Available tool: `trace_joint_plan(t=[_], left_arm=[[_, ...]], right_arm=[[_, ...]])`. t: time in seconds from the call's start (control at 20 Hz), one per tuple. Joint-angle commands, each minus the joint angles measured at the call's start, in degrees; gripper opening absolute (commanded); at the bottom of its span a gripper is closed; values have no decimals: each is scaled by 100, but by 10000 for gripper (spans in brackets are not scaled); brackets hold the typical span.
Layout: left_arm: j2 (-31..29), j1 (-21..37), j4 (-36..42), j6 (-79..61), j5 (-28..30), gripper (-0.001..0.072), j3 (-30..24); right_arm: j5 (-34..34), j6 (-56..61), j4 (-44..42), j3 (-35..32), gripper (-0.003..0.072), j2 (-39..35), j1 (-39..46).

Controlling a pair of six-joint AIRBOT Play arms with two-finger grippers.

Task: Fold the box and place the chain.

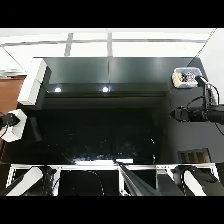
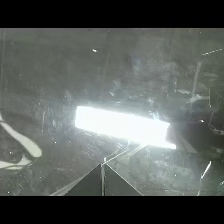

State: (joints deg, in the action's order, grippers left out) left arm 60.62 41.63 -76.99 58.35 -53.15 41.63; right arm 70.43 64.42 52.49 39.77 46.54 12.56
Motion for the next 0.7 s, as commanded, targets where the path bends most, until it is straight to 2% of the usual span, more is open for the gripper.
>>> trace_joint_plan(t=[0.0, 0.2, 0.45, 0.5, 0.6, 0.65], left_arm=[[210, -2, 1117, -1373, 732, 292, 0], [656, -273, 1298, -1749, 791, 292, 164], [1152, -420, 1357, -1740, 767, 294, 688], [1191, -444, 1412, -1744, 778, 317, 754], [1189, -505, 1475, -1714, 872, 715, 861], [1180, -535, 1486, -1580, 815, 716, 1005]], right_arm=[[-39, 234, -11, -4, 16, -2, 4], [-63, 455, -15, -4, 17, -2, 4], [-35, 592, -33, -4, 17, 0, -9], [-35, 599, -37, -4, 16, -2, -7], [-35, 654, -37, -4, 17, -2, -7], [-35, 651, -39, -4, 17, -2, -9]])
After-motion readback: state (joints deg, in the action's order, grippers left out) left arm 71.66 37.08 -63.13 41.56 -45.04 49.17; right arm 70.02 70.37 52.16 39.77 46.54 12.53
